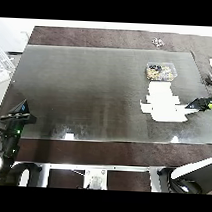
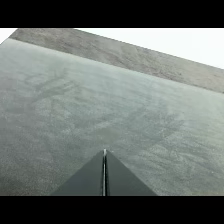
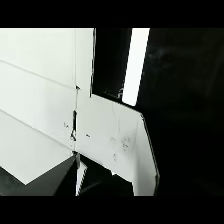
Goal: Fold the box and place the chain.
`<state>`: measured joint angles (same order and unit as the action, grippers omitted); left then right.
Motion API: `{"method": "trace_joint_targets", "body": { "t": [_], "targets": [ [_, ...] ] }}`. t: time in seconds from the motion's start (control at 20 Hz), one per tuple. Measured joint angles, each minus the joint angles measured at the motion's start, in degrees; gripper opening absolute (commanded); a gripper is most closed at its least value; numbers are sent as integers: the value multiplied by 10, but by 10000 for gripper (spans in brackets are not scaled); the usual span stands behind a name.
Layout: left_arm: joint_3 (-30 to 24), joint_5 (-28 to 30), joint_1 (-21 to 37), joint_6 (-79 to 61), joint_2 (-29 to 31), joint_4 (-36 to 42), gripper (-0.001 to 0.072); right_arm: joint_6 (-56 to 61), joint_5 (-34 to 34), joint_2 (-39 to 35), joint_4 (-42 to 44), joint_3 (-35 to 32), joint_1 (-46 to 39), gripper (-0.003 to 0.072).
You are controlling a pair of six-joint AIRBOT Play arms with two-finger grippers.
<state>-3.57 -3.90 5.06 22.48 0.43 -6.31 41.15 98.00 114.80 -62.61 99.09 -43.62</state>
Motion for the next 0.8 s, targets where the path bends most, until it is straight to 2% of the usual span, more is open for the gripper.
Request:
{"method": "trace_joint_targets", "body": {
  "t": [0.15,0.35,0.4,0.5,0.8],
  "targets": [
    [0,0,0,0,0,0,22,0,3,9,2,0,0,407],
    [0,0,0,0,0,0,22,-2,8,24,6,0,0,212],
    [0,0,0,0,0,0,22,-5,8,26,6,0,0,130],
    [0,0,0,0,0,0,22,-9,9,31,6,0,0,12],
    [0,0,0,0,0,0,22,-7,53,31,27,-1,5,7]
  ]
}}
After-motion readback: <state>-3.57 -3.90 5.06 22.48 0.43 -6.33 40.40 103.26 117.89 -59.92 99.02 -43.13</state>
